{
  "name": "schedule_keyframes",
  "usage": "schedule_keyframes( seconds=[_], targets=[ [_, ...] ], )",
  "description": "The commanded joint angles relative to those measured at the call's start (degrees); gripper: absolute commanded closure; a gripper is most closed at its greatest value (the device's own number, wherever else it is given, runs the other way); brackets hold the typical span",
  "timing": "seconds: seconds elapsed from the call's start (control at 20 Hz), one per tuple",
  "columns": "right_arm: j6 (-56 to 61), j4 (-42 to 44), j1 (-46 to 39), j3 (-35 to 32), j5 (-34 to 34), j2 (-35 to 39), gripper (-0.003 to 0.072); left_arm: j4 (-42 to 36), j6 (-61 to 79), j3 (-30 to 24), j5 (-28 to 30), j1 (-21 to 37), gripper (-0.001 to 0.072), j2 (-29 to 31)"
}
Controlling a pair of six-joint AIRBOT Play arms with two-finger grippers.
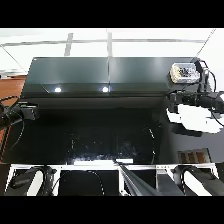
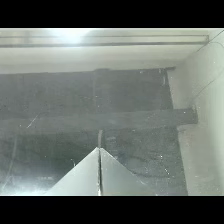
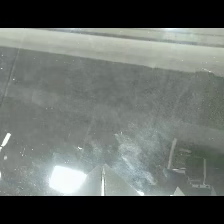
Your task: Fold the box and place the chain.
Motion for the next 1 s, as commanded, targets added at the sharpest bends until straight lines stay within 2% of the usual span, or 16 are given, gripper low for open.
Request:
schedule_keyframes(
  seconds=[0.0,0.55,0.65,0.7,0.85,0.9,0.95],
  targets=[
    [0.02,0.00,0.04,0.04,0.00,0.04,0.0682,0.02,0.02,0.02,0.02,-0.02,0.0681,0.02],
    [0.02,0.00,0.04,0.04,0.00,0.04,0.0683,0.00,0.02,0.02,0.24,-0.02,0.0681,0.02],
    [0.02,2.08,0.04,0.04,-1.62,0.04,0.0683,-0.39,-0.09,0.02,1.57,-0.02,0.0681,-0.02],
    [0.02,3.89,0.04,0.04,-2.71,0.04,0.0682,-1.42,-0.04,-0.07,1.70,-0.02,0.0681,-0.28],
    [0.07,6.64,0.17,0.04,-5.07,-0.02,0.0682,-9.99,0.09,-2.03,8.13,-0.13,0.0682,-2.78],
    [0.07,6.67,0.20,0.04,-6.21,-0.04,0.0674,-14.05,0.24,-2.38,9.49,-0.46,0.0681,-4.72],
    [0.09,6.64,0.17,0.04,-7.13,-0.20,0.0519,-18.45,0.98,-2.38,10.29,-1.36,0.0680,-7.21]
  ],
)
